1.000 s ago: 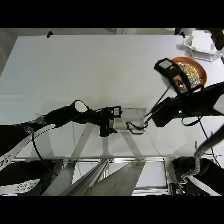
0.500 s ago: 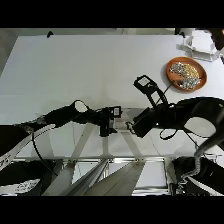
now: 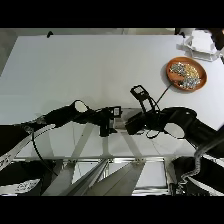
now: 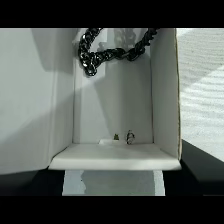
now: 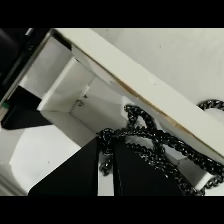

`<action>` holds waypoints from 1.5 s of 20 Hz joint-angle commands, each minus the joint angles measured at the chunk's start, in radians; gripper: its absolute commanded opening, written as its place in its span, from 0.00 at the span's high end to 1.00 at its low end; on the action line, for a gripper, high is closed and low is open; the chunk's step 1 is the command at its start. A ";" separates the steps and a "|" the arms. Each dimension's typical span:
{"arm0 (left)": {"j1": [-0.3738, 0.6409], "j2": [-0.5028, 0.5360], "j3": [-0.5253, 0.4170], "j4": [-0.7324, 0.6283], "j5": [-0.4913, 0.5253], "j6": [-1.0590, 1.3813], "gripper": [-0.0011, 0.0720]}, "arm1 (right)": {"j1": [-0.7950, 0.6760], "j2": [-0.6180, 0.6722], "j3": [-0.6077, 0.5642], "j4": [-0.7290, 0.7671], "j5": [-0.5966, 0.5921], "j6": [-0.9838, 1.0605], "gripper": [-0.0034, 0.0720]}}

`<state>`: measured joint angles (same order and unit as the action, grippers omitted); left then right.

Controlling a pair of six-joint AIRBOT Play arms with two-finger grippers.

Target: Fold the box and place the chain.

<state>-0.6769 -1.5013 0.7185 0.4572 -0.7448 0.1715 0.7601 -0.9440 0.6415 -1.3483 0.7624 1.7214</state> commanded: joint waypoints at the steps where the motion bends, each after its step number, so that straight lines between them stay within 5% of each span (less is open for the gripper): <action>1: 0.000 0.000 0.000 0.000 0.000 0.000 0.39 | 0.001 -0.069 -0.029 0.018 -0.072 0.010 0.92; 4: 0.000 0.000 0.000 0.000 0.000 0.000 0.39 | 0.001 -0.119 -0.029 0.030 -0.079 0.010 0.92; 7: 0.000 0.000 0.000 0.000 0.000 0.000 0.39 | 0.001 -0.112 -0.029 0.043 -0.093 0.007 0.65; 12: 0.000 0.000 0.000 0.000 0.000 0.000 0.39 | 0.000 -0.007 -0.029 0.027 -0.032 0.005 0.65; 15: 0.000 0.000 0.000 0.000 0.000 0.000 0.39 | -0.016 0.116 -0.029 -0.057 0.121 0.006 0.65; 19: 0.000 0.000 0.000 0.000 0.000 0.000 0.39 | -0.228 0.237 -0.029 -0.111 0.262 0.000 0.65; 23: 0.000 0.000 0.000 0.000 0.000 0.000 0.39 | -0.549 0.233 -0.029 -0.231 0.130 -0.003 0.65; 26: 0.000 0.000 0.000 0.000 0.000 0.000 0.39 | -0.779 0.111 -0.029 -0.239 -0.029 -0.032 0.50; 30: 0.000 0.000 0.000 0.000 0.000 0.000 0.39 | -0.851 -0.108 0.011 -0.231 -0.193 -0.073 0.50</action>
<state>-0.6769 -1.5013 0.7185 0.4568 -0.7452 0.1715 -0.0120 -0.9237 0.6273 -1.5719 0.7067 1.6791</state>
